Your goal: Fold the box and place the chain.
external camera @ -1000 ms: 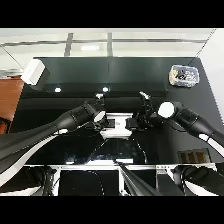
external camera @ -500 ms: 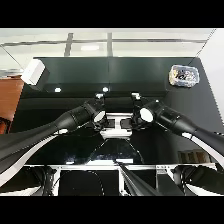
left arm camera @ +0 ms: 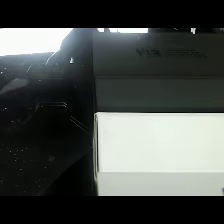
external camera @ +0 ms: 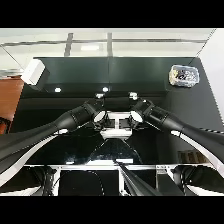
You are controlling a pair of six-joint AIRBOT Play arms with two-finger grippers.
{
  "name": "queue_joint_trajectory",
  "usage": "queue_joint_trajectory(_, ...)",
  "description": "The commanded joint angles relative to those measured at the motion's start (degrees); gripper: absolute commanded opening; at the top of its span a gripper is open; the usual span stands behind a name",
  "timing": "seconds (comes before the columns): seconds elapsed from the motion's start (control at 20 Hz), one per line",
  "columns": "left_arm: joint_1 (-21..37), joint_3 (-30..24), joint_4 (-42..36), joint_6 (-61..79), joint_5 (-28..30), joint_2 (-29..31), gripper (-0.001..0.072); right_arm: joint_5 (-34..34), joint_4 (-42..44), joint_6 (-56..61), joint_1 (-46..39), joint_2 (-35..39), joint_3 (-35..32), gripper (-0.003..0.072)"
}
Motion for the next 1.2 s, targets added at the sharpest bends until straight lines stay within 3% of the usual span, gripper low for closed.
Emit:
queue_joint_trajectory(0.0, 0.02, 0.0, 0.02, -0.02, -0.04, 0.02, 0.0028, 1.73, -1.14, 4.17, 0.31, -0.98, 0.57, 0.0305)
queue_joint_trajectory(0.1, 0.02, 0.0, 0.02, -0.04, -0.04, 0.02, 0.0028, 1.75, -1.14, 5.73, 0.31, -0.98, 0.57, 0.0295)
queue_joint_trajectory(0.15, 0.02, 0.0, 0.02, -0.02, -0.04, 0.02, 0.0028, 1.73, -1.11, 5.77, 0.28, -0.98, 0.57, 0.0093)
queue_joint_trajectory(0.25, 0.02, 0.0, 0.02, -0.04, -0.07, 0.02, 0.0027, 1.49, -0.44, 5.66, 0.31, -0.98, 0.57, 0.0013)
queue_joint_trajectory(0.55, 0.02, 0.0, 0.02, -0.04, -0.04, 0.02, 0.0028, 1.55, -0.26, 4.07, 0.31, -0.96, 0.59, 0.0015)
queue_joint_trajectory(0.6, 0.02, 0.0, 0.02, -0.04, -0.04, 0.02, 0.0028, 1.55, -0.24, 4.07, 0.31, -0.96, 0.59, 0.0049)
queue_joint_trajectory(0.65, 0.02, 0.0, 0.02, -0.04, -0.04, 0.02, 0.0028, 1.55, -0.2, 4.09, 0.31, -0.96, 0.59, 0.0211)
queue_joint_trajectory(0.7, 0.02, 0.0, 0.04, -0.04, -0.04, 0.02, 0.0028, 1.62, -0.11, 4.07, 0.28, -0.96, 0.59, 0.0286)
queue_joint_trajectory(1.15, 0.02, 0.0, 0.02, -0.02, -0.07, 0.02, 0.0028, 0.24, 2.14, -0.52, 0.28, -0.98, 0.52, 0.0281)
